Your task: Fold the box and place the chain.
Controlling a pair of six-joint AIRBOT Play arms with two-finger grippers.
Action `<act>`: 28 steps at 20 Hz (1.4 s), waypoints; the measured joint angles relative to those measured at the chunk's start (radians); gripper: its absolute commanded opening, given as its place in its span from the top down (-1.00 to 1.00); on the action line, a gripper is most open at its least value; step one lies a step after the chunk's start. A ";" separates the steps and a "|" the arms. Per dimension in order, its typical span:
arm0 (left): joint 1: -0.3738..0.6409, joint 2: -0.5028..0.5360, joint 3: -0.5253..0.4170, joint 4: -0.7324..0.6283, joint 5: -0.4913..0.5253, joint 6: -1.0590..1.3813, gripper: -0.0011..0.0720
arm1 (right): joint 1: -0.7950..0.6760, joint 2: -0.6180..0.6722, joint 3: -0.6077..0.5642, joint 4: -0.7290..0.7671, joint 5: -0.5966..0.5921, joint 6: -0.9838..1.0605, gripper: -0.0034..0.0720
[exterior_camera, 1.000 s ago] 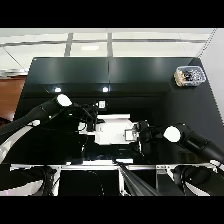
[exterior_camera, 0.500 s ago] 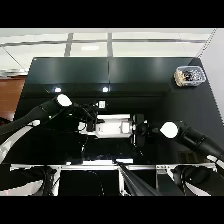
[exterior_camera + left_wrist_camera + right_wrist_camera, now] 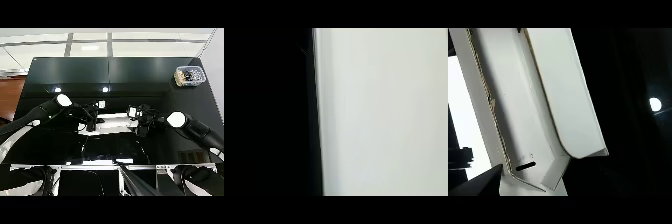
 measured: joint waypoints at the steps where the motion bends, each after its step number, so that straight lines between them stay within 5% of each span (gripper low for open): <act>1: 0.000 0.000 0.000 0.000 -0.001 0.000 0.90 | -0.005 -0.015 0.000 0.035 0.022 -0.036 -0.93; 12: 0.000 0.000 0.000 0.000 -0.004 0.002 0.90 | -0.027 -0.203 0.001 0.264 0.094 -0.379 -0.93; 28: 0.000 0.000 0.000 0.000 -0.002 0.000 0.90 | -0.024 -0.235 0.011 0.181 0.074 -0.291 -0.93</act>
